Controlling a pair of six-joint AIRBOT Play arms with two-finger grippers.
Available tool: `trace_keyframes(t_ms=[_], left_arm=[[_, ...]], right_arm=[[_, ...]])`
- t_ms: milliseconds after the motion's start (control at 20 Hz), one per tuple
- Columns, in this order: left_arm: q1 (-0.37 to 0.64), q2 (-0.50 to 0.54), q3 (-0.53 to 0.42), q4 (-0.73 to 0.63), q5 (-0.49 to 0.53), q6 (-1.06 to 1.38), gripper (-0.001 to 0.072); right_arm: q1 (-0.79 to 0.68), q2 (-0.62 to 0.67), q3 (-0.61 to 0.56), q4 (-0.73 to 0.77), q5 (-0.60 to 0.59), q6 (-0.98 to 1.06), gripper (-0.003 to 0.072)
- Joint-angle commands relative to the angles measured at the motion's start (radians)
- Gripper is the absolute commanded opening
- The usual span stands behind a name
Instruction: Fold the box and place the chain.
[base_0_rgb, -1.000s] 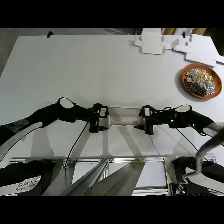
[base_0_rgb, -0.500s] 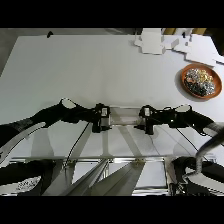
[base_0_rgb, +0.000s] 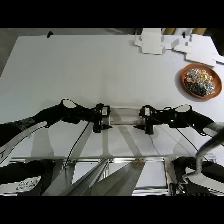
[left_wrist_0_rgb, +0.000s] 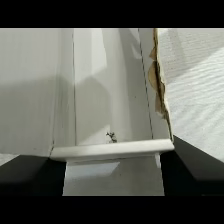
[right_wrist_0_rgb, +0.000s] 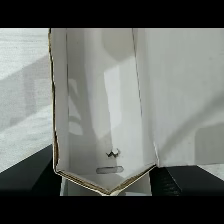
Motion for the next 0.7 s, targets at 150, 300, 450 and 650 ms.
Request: trace_keyframes(t_ms=[150, 300, 450, 650], left_arm=[[-0.001, -0.001, 0.001, -0.002, -0.002, -0.001, 0.015], [-0.001, -0.001, 0.001, -0.002, -0.002, -0.001, 0.015], [-0.001, -0.001, 0.001, -0.002, -0.002, -0.001, 0.015], [-0.001, -0.001, 0.001, -0.002, -0.002, -0.001, 0.015]], right_arm=[[0.0, 0.001, 0.0, 0.0, 0.001, 0.0, 0.0341], [0.0, 0.001, 0.0, 0.0, 0.002, 0.0, 0.0341], [0.0, 0.001, 0.0, 0.0, 0.001, 0.0, 0.0341], [0.0, 0.001, 0.0, 0.0, 0.001, 0.0, 0.0341]])
